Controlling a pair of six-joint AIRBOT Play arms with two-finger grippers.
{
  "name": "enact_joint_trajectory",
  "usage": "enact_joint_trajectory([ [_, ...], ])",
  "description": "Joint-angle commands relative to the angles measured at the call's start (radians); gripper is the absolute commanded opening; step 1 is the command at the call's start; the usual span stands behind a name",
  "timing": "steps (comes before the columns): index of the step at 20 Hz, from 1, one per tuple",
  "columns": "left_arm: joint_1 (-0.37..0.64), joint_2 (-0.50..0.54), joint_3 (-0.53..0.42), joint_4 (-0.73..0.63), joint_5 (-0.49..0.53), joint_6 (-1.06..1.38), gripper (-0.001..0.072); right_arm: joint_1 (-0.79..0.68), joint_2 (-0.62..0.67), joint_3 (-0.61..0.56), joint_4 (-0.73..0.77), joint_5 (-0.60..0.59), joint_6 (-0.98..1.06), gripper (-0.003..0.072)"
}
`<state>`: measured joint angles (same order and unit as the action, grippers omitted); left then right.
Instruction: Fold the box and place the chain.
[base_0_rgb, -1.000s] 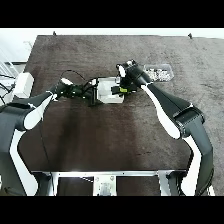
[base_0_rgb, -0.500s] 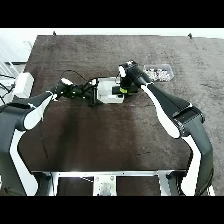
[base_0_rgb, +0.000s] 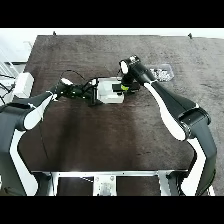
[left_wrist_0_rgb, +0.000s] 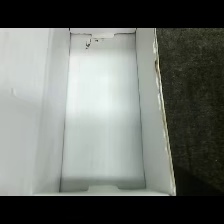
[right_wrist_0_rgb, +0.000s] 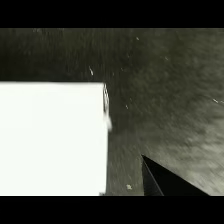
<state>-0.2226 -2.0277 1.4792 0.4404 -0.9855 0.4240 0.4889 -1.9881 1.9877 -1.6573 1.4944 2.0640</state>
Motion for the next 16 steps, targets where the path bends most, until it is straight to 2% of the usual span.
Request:
enact_joint_trajectory([
  [1, 0.000, 0.001, 0.001, 0.000, 0.000, 0.000, 0.0306, 0.000, 0.064, 0.001, 0.006, 0.026, -0.070, 0.0454],
  [4, 0.000, 0.001, 0.001, 0.000, 0.000, 0.000, 0.0306, -0.021, 0.150, 0.001, -0.013, 0.003, -0.154, 0.0455],
  [8, 0.000, 0.001, 0.001, 0.000, 0.000, 0.000, 0.0306, -0.153, 0.233, 0.001, -0.020, -0.158, -0.242, 0.0453],
  [11, 0.000, 0.001, 0.001, 0.000, 0.000, 0.000, 0.0306, -0.306, 0.212, 0.001, 0.018, -0.237, -0.299, 0.0453],
  [16, 0.000, 0.001, 0.001, 0.000, 0.000, 0.000, 0.0306, -0.488, 0.105, 0.001, 0.243, -0.386, -0.473, 0.0423],
])
